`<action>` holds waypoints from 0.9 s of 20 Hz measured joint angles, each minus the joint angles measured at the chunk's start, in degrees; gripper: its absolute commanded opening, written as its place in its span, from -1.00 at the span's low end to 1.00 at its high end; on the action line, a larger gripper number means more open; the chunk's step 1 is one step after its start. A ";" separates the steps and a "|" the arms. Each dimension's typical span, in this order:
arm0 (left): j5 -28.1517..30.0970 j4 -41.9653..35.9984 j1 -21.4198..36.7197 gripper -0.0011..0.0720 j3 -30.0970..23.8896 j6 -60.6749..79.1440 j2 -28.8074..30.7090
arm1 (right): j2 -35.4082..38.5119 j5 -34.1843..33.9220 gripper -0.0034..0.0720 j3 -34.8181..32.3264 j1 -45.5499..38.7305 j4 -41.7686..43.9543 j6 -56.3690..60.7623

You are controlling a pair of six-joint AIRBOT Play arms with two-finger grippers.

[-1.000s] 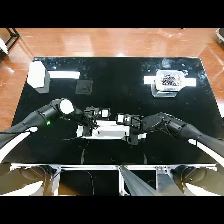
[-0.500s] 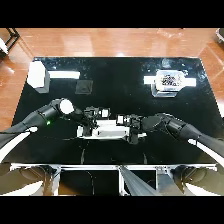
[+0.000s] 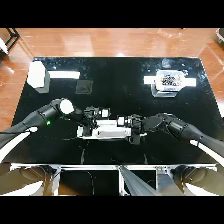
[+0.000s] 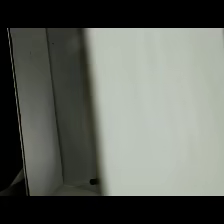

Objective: Fold the box and place the chain.

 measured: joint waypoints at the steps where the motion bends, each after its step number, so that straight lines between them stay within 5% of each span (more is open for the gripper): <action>1: 0.00 0.00 0.00 -0.92 0.00 0.00 0.00 | 0.02 0.00 0.81 -0.13 0.00 0.04 0.00; 4: -0.02 0.00 0.00 -0.92 0.00 0.00 0.00 | 0.07 0.13 0.65 -0.50 0.00 0.28 0.00; 18: -0.13 0.00 0.00 -0.92 0.00 0.00 0.00 | 0.09 0.76 0.74 -0.79 0.00 -0.02 0.07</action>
